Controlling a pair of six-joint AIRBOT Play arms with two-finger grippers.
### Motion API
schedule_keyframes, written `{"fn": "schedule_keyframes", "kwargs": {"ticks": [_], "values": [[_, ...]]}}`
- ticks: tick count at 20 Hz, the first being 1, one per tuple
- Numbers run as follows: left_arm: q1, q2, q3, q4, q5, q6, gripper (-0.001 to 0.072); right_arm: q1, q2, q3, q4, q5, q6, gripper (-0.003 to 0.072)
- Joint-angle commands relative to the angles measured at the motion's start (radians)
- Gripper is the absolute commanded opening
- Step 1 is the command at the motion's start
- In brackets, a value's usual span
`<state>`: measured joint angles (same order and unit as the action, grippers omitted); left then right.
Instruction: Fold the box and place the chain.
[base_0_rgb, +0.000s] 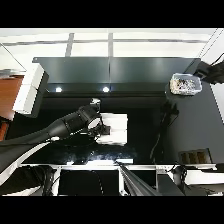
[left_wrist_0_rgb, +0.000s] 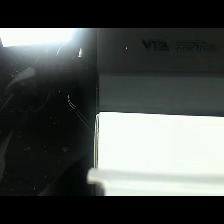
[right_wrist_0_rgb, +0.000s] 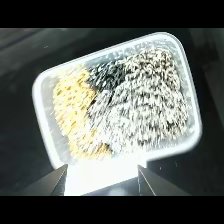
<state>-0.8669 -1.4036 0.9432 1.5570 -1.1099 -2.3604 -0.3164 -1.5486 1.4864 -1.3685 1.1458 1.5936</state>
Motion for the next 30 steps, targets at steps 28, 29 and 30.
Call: {"fn": "schedule_keyframes", "kwargs": {"ticks": [28, 29, 30], "values": [[0.000, -0.001, 0.000, -0.002, -0.001, 0.000, 0.0032, 0.003, -0.091, 0.117, -0.055, -0.049, -0.113, 0.0022], [0.000, -0.001, 0.000, -0.002, -0.001, 0.000, 0.0032, 0.003, -0.058, 0.118, -0.064, -0.051, -0.125, 0.0022], [0.000, -0.001, 0.000, -0.002, 0.000, 0.000, 0.0032, 0.003, -0.016, 0.119, -0.066, -0.055, -0.138, 0.0022]]}}
